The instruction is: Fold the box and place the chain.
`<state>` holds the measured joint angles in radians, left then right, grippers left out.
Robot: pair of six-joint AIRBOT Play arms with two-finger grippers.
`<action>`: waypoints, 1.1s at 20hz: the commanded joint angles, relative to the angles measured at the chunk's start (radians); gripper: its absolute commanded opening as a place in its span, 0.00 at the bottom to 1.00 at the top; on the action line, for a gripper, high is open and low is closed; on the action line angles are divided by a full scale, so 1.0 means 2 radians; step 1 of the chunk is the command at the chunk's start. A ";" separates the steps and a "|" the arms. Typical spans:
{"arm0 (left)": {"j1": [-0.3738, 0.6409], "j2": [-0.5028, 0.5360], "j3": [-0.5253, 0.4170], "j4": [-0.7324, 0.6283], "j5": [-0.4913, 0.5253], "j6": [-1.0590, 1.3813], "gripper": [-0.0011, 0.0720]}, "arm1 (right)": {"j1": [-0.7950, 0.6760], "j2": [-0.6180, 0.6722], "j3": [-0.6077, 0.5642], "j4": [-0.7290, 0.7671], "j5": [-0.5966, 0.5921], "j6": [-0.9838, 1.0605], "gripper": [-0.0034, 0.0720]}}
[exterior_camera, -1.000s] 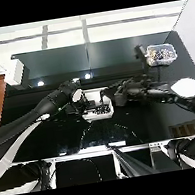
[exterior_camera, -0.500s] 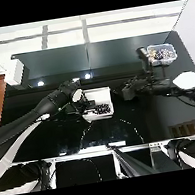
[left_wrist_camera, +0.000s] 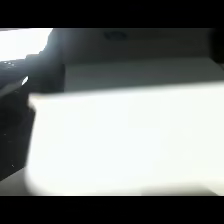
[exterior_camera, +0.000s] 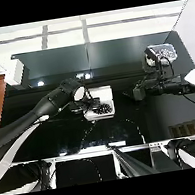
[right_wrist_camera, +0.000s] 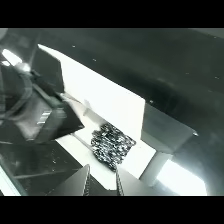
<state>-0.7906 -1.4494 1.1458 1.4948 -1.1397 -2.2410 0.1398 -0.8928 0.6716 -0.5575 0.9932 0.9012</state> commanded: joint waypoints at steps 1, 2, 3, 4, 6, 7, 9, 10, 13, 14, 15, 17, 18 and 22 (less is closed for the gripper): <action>-0.028 0.042 0.008 0.044 -0.031 0.037 0.75 | -0.034 0.001 0.000 -0.016 0.020 0.000 0.32; -0.032 0.063 0.001 0.084 -0.056 0.053 0.75 | -0.053 0.001 0.000 -0.016 0.032 0.000 0.32; -0.030 0.084 -0.011 0.128 -0.081 0.056 0.75 | -0.071 0.001 0.000 -0.016 0.047 0.000 0.32; -0.019 0.104 -0.025 0.161 -0.105 0.064 0.75 | -0.089 0.001 0.000 -0.016 0.063 0.000 0.32; 0.028 0.156 -0.073 0.187 -0.120 0.096 0.75 | -0.117 0.001 0.000 -0.018 0.087 0.000 0.31; 0.065 0.185 -0.104 0.179 -0.111 0.112 0.75 | -0.125 0.001 0.000 -0.022 0.096 0.001 0.31; 0.158 0.233 -0.171 0.111 -0.067 0.164 0.75 | -0.127 0.000 0.000 -0.024 0.102 0.002 0.31; 0.211 0.247 -0.206 0.040 -0.028 0.216 0.75 | -0.127 0.000 0.000 -0.023 0.102 0.004 0.31; 0.341 0.235 -0.274 -0.216 0.008 0.485 0.75 | -0.127 0.000 0.000 -0.023 0.098 0.006 0.31; 0.365 0.232 -0.290 -0.297 0.009 0.598 0.75 | -0.127 0.000 0.000 -0.023 0.096 0.006 0.31; 0.375 0.230 -0.300 -0.352 0.008 0.705 0.75 | -0.127 0.000 0.000 -0.023 0.095 0.006 0.31; 0.368 0.229 -0.314 -0.390 0.034 0.880 0.89 | -0.127 0.000 0.000 -0.023 0.095 0.014 0.31; 0.356 0.229 -0.318 -0.393 0.052 0.943 0.99 | -0.127 0.000 -0.001 -0.023 0.095 0.016 0.31; 0.305 0.229 -0.318 -0.393 0.095 1.156 0.99 | -0.127 0.000 -0.009 -0.023 0.091 0.020 0.30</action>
<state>-0.1371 -0.9932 0.5251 0.7898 -1.0264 -0.3679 -0.1135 -0.8921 0.6624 -0.6033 1.1797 0.9325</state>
